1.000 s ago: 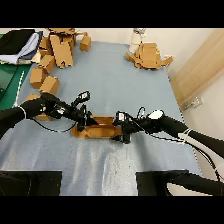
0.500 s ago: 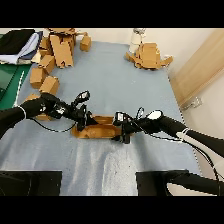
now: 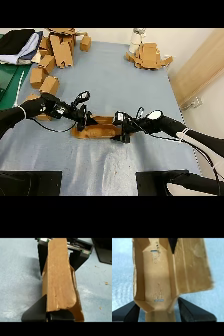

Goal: Fold the box.

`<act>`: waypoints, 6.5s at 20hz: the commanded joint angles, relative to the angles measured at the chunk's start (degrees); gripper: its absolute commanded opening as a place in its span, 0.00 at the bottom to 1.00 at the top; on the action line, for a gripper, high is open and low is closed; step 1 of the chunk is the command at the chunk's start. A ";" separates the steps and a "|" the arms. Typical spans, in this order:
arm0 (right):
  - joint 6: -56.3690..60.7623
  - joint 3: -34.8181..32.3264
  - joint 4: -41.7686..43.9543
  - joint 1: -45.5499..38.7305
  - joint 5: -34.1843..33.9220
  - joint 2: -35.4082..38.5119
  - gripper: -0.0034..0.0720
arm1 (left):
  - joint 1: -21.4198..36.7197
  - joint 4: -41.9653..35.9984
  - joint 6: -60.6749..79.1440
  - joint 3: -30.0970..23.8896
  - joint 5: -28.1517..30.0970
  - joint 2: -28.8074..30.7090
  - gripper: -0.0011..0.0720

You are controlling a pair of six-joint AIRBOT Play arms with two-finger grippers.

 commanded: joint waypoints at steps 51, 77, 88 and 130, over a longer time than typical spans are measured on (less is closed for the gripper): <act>1.53 3.02 -5.88 2.38 -0.87 -2.14 0.84 | -0.02 0.02 0.02 0.00 -0.07 0.02 0.03; 1.51 4.07 -6.03 3.91 -0.02 -2.49 0.84 | -0.02 0.02 0.02 0.00 -0.07 0.02 0.03; 1.53 4.07 -5.01 3.91 -0.02 -2.56 0.99 | -0.02 0.02 0.02 0.00 -0.07 0.02 0.03; 1.55 4.09 -5.40 3.91 -1.99 -4.52 0.75 | -0.02 -3.13 0.24 0.00 2.29 0.02 0.03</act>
